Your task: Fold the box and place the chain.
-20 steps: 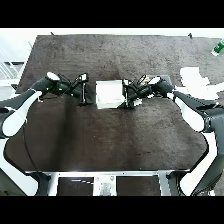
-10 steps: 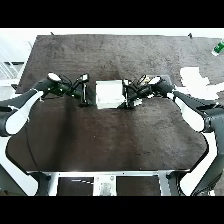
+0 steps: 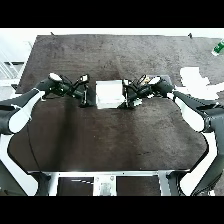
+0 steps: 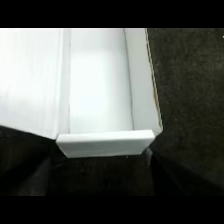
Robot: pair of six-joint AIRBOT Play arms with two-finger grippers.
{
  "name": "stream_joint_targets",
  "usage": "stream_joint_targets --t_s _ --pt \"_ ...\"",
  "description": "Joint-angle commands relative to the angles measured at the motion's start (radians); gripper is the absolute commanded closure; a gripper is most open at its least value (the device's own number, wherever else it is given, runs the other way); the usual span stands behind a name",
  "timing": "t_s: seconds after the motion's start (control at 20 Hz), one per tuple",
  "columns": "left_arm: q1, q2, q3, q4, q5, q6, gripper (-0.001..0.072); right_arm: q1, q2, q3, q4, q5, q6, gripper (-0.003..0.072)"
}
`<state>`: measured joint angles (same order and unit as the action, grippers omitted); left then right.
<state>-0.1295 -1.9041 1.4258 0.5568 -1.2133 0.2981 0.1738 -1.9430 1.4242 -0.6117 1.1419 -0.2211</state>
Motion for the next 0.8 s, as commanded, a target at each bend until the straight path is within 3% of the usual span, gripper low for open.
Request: stream_joint_targets --t_s 0.0,0.55,0.75 --pt "-0.001 0.0 0.001 0.013 0.005 0.017 -0.0011 0.001 0.0 0.0 0.0 0.0 0.0 0.0105" --pt "-0.05 0.0 -0.015 0.035 0.085 -0.002 -0.0011 0.001 0.0 0.0 0.001 0.0 0.0 0.0105" --pt "-0.067 0.0 -0.015 0.038 0.169 -0.036 -0.0011 0.001 0.0 0.0 0.001 0.0 0.0 0.0105"
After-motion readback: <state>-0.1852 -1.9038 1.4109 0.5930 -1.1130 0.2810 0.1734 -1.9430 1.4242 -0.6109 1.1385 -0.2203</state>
